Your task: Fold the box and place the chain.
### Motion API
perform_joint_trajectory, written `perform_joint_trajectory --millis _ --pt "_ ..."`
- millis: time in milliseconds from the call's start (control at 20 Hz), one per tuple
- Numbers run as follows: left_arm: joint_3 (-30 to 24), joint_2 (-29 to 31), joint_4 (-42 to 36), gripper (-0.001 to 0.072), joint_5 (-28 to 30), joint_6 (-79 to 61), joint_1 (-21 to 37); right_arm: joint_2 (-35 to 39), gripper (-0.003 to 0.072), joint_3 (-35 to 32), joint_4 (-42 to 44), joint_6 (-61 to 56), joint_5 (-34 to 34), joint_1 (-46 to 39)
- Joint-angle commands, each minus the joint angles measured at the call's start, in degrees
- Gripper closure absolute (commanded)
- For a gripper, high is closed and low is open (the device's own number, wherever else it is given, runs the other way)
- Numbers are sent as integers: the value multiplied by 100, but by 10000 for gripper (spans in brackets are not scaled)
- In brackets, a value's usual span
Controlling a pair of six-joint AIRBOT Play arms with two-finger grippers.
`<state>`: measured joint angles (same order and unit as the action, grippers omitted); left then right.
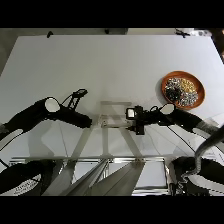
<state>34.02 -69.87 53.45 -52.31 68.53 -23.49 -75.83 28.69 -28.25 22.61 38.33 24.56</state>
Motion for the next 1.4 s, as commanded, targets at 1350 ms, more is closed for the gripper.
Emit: perform_joint_trajectory --millis 1350 --pt "-2 -42 236 707 101 175 -98 -2 290 0 0 -4 2 2"
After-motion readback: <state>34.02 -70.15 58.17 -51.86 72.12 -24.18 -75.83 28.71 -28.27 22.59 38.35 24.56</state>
